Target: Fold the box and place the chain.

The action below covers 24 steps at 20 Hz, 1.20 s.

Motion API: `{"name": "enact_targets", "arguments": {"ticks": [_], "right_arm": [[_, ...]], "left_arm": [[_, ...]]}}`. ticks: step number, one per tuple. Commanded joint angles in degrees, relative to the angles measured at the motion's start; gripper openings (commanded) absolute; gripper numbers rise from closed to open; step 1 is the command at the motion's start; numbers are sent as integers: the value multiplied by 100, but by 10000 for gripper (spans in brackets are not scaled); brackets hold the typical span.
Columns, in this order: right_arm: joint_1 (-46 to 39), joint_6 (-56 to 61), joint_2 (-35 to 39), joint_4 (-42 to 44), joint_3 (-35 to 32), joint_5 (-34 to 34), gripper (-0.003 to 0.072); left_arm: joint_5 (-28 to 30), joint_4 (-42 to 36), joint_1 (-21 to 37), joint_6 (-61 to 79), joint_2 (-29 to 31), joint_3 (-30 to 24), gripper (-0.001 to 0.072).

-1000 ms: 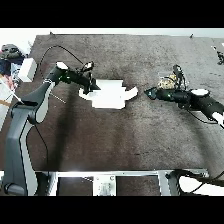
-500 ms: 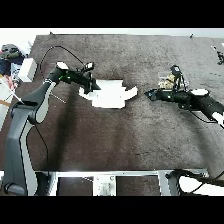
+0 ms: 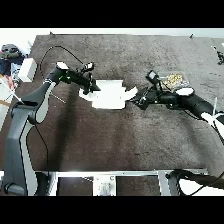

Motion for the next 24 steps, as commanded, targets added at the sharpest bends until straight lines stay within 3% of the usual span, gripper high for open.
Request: {"name": "enact_targets", "arguments": {"ticks": [1,3,4,7,8,12,16,24], "right_arm": [[490,-422,-166,-645,251,-232,545],[651,-413,-527,-833,470,-90,548],[728,-413,-710,-1040,586,7,625],[999,-413,-1071,-1683,828,-2,635],[1071,-413,-1086,-1714,831,-48,701],[1357,-411,-1165,-1709,883,-695,697],[1462,-105,-1545,-1764,1163,-769,698],[1414,153,-1314,-1945,1185,-1189,698]], "left_arm": [[-2,-4,-2,4,4,-2,13],[-2,-4,-2,4,4,0,13],[-2,-4,-2,4,4,0,13],[-2,-4,-2,4,4,0,13],[-2,-4,-2,4,4,0,13],[-2,-4,-2,4,4,0,13],[-2,-4,-2,4,4,0,13],[-2,-4,-2,4,4,0,13]]}}
